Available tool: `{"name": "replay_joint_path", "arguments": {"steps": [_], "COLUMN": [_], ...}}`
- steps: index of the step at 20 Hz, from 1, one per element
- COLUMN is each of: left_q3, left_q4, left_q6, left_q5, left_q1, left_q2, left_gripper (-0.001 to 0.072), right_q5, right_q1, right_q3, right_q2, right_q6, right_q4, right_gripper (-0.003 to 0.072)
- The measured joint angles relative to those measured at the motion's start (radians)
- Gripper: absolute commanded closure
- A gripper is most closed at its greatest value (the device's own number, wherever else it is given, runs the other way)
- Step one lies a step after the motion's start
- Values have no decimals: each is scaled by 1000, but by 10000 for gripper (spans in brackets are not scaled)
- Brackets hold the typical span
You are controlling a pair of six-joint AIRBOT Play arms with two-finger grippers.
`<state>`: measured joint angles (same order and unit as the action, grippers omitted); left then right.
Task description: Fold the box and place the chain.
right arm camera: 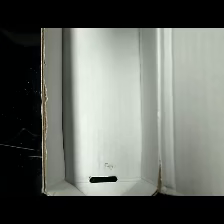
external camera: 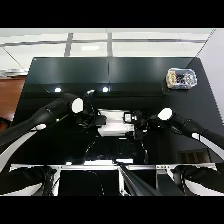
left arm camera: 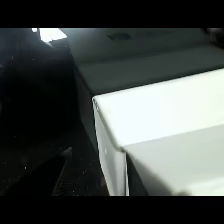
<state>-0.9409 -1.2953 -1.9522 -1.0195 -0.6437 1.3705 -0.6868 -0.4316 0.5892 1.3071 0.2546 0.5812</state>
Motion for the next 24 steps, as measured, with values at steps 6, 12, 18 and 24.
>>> {"name": "replay_joint_path", "arguments": {"steps": [6, 12, 18, 24], "left_q3": [-76, -117, -135, -138], "left_q4": [-140, -211, -244, -237], "left_q6": [-192, -321, -365, -367], "left_q5": [-63, -84, -91, -82], "left_q1": [-90, -145, -164, -167], "left_q2": [72, 113, 124, 125], "left_gripper": [321, 382, 685, 315], "right_q5": [0, 0, 0, 0], "right_q1": [0, 0, 0, 0], "right_q3": [0, 0, 0, 0], "right_q2": [0, 0, 0, 0], "right_q6": [0, 0, -1, 0], "right_q4": [0, 0, -1, 0], "right_gripper": [273, 273, 273, 273]}}
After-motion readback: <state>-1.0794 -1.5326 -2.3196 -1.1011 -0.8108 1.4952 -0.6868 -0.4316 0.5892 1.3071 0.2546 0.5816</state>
